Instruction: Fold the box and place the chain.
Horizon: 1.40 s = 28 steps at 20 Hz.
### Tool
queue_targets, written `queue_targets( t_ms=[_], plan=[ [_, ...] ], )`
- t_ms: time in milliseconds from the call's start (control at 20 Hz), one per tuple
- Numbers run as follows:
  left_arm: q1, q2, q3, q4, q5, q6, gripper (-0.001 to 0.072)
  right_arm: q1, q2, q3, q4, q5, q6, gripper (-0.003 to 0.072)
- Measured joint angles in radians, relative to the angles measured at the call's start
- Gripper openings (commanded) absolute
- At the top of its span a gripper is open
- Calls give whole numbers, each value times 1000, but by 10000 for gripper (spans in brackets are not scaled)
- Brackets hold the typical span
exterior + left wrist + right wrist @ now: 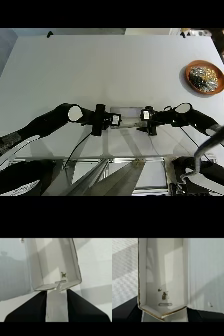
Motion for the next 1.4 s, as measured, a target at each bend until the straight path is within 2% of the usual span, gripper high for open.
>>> queue_targets(
  t_ms=[100,150,200,650,750,800,850,900,1200,1250,1300,1400],
  plan=[
    [-9,-12,0,-16,17,0,224,0,0,0,0,0,0,399],
    [-15,-18,0,-23,26,0,163,0,0,0,0,0,0,399],
    [-22,-23,0,-32,37,0,142,0,0,0,0,0,0,399],
    [-63,-39,0,-97,134,-3,146,0,0,0,0,0,0,399],
    [-72,-39,0,-115,140,-3,184,0,0,0,0,0,0,399],
    [-76,-39,0,-122,138,-3,305,0,0,0,0,0,0,399],
    [-79,-39,0,-128,132,-5,375,0,0,0,-1,0,-1,399],
    [-80,-39,0,-131,125,-7,397,0,0,0,-1,0,-1,399],
    [-85,-39,0,-139,102,-6,389,0,0,0,-1,0,-2,399],
    [-85,-37,0,-139,98,-6,347,0,0,0,-1,0,-3,399],
    [-85,-32,0,-140,92,-5,242,0,0,0,-1,0,-3,399],
    [-83,-11,0,-135,74,-11,104,0,0,0,-1,0,-2,399]
  ],
)
